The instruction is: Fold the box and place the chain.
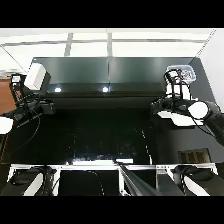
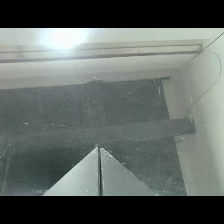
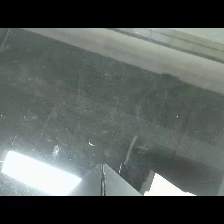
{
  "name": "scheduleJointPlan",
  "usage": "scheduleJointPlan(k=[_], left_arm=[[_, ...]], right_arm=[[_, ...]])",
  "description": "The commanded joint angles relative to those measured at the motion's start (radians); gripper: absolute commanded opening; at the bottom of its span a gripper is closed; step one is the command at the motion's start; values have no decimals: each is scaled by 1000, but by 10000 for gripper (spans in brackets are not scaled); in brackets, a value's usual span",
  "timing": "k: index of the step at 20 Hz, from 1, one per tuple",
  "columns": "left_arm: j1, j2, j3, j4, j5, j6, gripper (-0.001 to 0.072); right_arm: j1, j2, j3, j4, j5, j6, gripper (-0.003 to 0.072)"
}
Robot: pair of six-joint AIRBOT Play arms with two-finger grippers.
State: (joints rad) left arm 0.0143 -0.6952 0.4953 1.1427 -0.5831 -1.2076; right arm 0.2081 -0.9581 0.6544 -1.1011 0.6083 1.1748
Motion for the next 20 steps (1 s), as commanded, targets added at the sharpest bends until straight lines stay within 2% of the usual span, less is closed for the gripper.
scheduleJointPlan(k=[1, 10, 16, 17, 18, 19, 20], left_arm=[[0, 0, 0, 0, 0, 0, 27], [0, 0, 0, 0, 0, 0, 27], [0, 0, 0, 0, 1, 0, 27], [0, 0, 0, -5, 10, 0, 27], [0, -1, 0, -6, 35, 0, 27], [0, -1, 0, -6, 73, -1, 27], [0, -1, 0, -8, 103, -1, 26]], right_arm=[[0, 0, 0, 0, 0, 0, 20], [0, 0, 0, 5, -3, 0, 21], [0, 0, 0, 12, -184, 0, 24], [0, 0, 0, 15, -201, 10, 205], [-1, 0, 0, 15, -212, 52, 621], [-15, 0, 2, 15, -202, 85, 695], [-48, 0, 7, 14, -177, 124, 695]])
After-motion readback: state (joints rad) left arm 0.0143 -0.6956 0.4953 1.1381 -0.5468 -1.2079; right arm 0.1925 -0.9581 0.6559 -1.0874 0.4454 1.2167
